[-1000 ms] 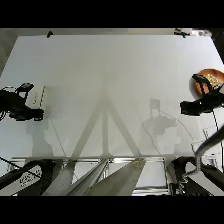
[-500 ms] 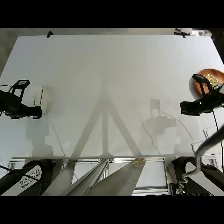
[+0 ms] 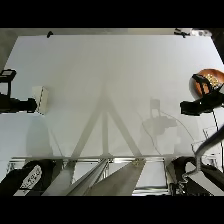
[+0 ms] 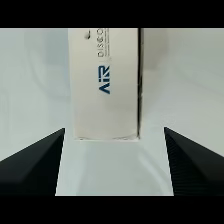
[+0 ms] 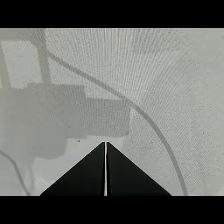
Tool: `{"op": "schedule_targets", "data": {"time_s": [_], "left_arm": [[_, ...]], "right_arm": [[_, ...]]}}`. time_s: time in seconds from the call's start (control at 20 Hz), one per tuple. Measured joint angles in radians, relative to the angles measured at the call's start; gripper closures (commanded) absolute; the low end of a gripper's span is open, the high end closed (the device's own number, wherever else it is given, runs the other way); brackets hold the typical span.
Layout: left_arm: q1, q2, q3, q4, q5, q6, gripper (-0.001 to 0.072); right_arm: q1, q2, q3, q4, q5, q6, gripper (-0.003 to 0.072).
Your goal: Fold the box and place the chain.
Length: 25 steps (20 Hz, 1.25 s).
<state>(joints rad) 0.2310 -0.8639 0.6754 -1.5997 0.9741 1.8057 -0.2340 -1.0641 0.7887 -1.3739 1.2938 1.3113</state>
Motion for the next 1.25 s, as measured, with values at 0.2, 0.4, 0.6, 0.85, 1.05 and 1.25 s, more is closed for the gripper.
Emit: {"op": "schedule_targets", "data": {"time_s": [0.2,0.4,0.6,0.85,1.05,1.25], "left_arm": [[0.0,0.066,0.0,-0.094,0.007,0.0,0.0703],[-0.003,0.08,-0.001,-0.18,0.08,-0.004,0.0704],[-0.011,0.084,-0.002,-0.211,0.148,-0.037,0.0697],[-0.013,0.087,-0.002,-0.223,0.162,-0.053,0.0697],[-0.013,0.087,-0.002,-0.225,0.165,-0.057,0.0697],[-0.013,0.087,-0.002,-0.225,0.166,-0.06,0.0697]], "right_arm": [[0.0,0.0,0.0,0.0,0.0,0.0,0.0676],[0.0,0.0,0.0,0.0,0.0,0.0,0.0676],[0.0,0.0,0.0,0.0,0.0,0.0,0.0676],[0.0,0.0,0.0,0.0,0.0,0.0,0.0676],[0.0,0.0,0.0,0.0,0.0,0.0,0.0676],[0.0,0.0,0.0,0.0,0.0,0.0,0.0676]]}}
